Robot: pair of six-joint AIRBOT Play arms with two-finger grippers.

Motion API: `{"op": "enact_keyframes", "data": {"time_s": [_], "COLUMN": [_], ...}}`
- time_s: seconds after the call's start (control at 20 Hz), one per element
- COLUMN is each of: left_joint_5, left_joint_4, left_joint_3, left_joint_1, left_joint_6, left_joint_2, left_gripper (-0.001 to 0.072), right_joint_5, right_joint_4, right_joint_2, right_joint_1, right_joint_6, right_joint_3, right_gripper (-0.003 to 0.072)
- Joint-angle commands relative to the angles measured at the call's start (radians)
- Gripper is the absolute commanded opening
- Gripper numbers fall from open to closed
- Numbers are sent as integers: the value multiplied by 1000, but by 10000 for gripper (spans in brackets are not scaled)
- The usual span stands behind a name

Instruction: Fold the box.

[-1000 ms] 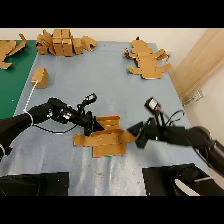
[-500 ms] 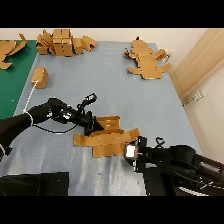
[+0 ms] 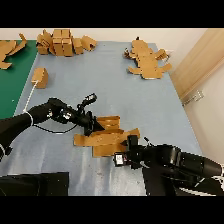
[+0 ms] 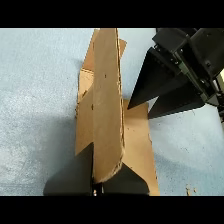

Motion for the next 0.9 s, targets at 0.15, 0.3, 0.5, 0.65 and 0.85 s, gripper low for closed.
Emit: {"op": "enact_keyframes", "data": {"time_s": [0.15, 0.3, 0.5, 0.65, 0.85], "left_joint_5": [0, 0, 0, 0, 0], "left_joint_4": [0, 0, 0, 0, 0], "left_joint_3": [0, 0, 0, 0, 0], "left_joint_1": [1, 1, 1, 1, 1], "left_joint_6": [0, 0, 0, 0, 0], "left_joint_2": [0, 0, 0, 0, 0], "left_gripper": [12, 12, 11, 12, 11], "right_joint_5": [34, 76, 89, 90, 94], "right_joint_4": [1, -14, -16, -31, -34], "right_joint_2": [-45, -43, -43, -43, -45], "right_joint_1": [3, 2, -1, -1, -29], "right_joint_6": [-5, -5, 2, 3, 46], "right_joint_3": [4, 10, 58, 72, 72], "right_gripper": [507, 507, 507, 507, 507]}}
